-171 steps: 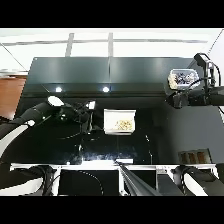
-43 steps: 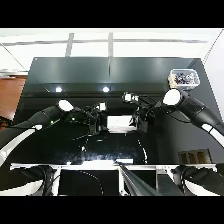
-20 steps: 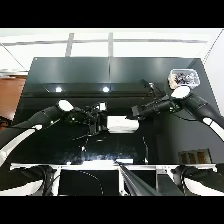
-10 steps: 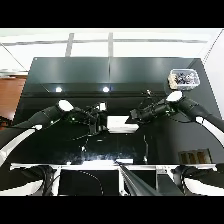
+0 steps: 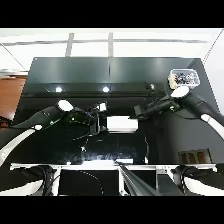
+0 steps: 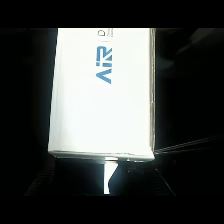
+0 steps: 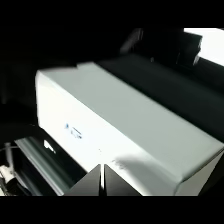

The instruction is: Fold the box and place the chain.

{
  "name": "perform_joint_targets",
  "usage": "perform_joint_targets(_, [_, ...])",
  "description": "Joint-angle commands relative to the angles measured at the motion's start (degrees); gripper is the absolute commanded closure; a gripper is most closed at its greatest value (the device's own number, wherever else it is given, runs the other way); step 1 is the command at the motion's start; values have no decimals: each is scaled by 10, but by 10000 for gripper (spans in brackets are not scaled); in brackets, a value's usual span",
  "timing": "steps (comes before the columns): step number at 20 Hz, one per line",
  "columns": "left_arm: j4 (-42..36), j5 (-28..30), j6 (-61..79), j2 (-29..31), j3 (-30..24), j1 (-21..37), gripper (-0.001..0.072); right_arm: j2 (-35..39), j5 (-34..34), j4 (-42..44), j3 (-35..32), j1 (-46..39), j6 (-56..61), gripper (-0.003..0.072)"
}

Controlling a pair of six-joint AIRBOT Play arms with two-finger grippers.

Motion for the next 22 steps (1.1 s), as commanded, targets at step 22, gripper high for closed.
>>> perform_joint_targets(22, [117, 5, -227, -32, 165, -131, -4, 167, 40, -61, 31, -229, -24, 641])
